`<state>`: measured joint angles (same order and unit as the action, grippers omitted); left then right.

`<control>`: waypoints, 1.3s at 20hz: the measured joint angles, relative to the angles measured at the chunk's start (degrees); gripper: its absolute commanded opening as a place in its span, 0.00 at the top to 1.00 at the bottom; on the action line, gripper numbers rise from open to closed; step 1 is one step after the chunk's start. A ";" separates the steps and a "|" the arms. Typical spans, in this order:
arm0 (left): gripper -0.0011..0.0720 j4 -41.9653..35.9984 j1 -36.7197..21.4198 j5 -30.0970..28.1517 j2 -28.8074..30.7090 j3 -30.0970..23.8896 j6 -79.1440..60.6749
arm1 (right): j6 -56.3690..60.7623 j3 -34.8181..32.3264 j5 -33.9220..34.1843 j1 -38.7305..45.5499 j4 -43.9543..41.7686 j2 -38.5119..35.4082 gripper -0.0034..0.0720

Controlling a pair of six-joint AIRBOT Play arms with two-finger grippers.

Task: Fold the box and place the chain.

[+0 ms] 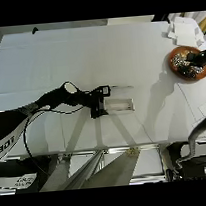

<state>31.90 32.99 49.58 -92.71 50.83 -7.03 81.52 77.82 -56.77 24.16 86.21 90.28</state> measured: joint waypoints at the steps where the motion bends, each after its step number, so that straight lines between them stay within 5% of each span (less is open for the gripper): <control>1: 0.61 0.00 0.00 0.00 0.00 0.00 0.00 | -1.14 0.00 -0.92 -0.02 -0.35 -1.86 0.94; 14: 0.61 0.00 0.00 0.00 0.00 0.00 0.00 | -12.61 -0.02 -17.57 -2.21 -19.82 -28.52 0.94; 26: 0.61 0.00 0.00 0.00 0.00 0.00 0.02 | -9.18 -0.11 -27.54 -32.30 -21.51 -35.65 0.94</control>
<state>31.90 32.99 49.58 -92.71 50.83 -7.01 72.34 77.71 -84.31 -8.14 64.71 54.63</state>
